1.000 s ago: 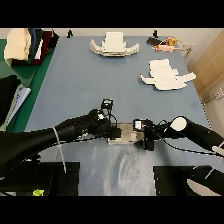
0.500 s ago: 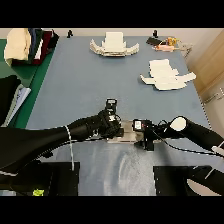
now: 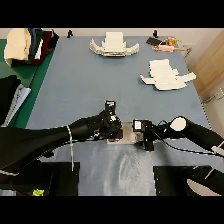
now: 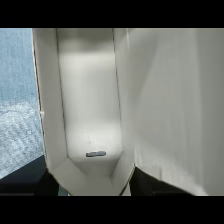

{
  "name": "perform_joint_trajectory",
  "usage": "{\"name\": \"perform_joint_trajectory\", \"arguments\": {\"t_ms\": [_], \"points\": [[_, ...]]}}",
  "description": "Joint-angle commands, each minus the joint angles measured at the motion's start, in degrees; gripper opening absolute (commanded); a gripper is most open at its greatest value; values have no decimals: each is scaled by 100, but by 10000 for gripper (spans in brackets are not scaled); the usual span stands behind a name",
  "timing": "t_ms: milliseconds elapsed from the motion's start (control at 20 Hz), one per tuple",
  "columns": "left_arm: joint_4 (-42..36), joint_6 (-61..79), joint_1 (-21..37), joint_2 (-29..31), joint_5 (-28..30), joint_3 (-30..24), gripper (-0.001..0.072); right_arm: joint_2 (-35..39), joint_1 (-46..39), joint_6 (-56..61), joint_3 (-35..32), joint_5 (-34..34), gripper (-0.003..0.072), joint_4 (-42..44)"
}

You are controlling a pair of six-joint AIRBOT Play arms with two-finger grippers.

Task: Fold the box.

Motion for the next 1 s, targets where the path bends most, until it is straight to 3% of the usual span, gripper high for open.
{"name": "perform_joint_trajectory", "arguments": {"t_ms": [0,200,250,300,400,450,600,650,700,750,950], "points": [[-4,-28,7,4,-4,17,586,4,-4,2,4,-9,503,-2],[22,-109,13,0,-4,17,560,4,-4,2,7,-9,503,0],[46,-149,13,-2,-4,15,326,4,-4,2,4,-9,503,0],[68,-116,13,-2,52,15,166,4,-4,2,4,-9,504,0],[81,-109,9,-2,184,15,146,4,-4,2,7,-7,503,0],[83,-105,9,-2,184,15,22,4,-4,2,7,-9,503,0],[74,-107,7,0,181,17,23,4,-4,2,4,-7,503,-2],[52,-107,7,0,179,17,226,4,-4,2,4,-9,504,-2],[33,-166,7,0,168,17,485,4,-4,2,4,-7,503,-2],[35,-210,9,0,116,22,528,4,-4,2,4,-9,503,-2],[35,-199,17,20,-170,92,528,4,-4,2,7,-7,503,-2]]}}
